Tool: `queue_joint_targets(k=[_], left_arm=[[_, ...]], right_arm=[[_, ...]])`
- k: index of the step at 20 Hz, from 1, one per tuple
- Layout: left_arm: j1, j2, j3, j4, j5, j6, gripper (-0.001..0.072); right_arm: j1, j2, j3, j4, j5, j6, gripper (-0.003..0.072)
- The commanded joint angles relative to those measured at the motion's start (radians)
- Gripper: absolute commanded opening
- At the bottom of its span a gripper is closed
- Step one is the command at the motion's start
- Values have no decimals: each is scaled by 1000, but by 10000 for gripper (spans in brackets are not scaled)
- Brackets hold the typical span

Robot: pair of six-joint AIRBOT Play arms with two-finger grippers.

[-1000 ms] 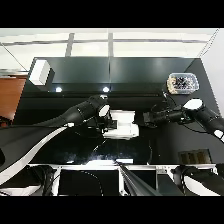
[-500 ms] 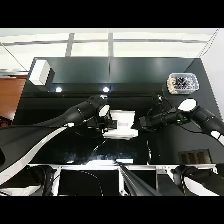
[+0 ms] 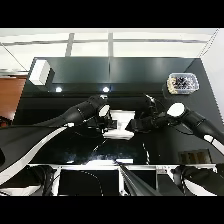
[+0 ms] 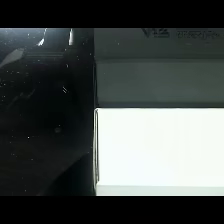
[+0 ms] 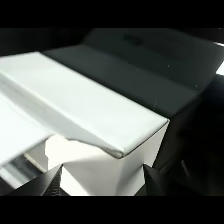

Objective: Fold the box and place the chain.

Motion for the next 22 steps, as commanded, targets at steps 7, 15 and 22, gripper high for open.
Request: queue_joint_targets(k=[7, 15, 22], left_arm=[[1, 0, 1, 0, 2, 0, 27], [1, 0, 1, 0, 2, 0, 27], [1, 0, 1, 0, 1, 0, 27]], right_arm=[[196, -22, 137, -433, -95, 490, 448], [317, -168, 333, -745, 126, 763, 429], [363, -169, 335, -753, 124, 828, 309]])
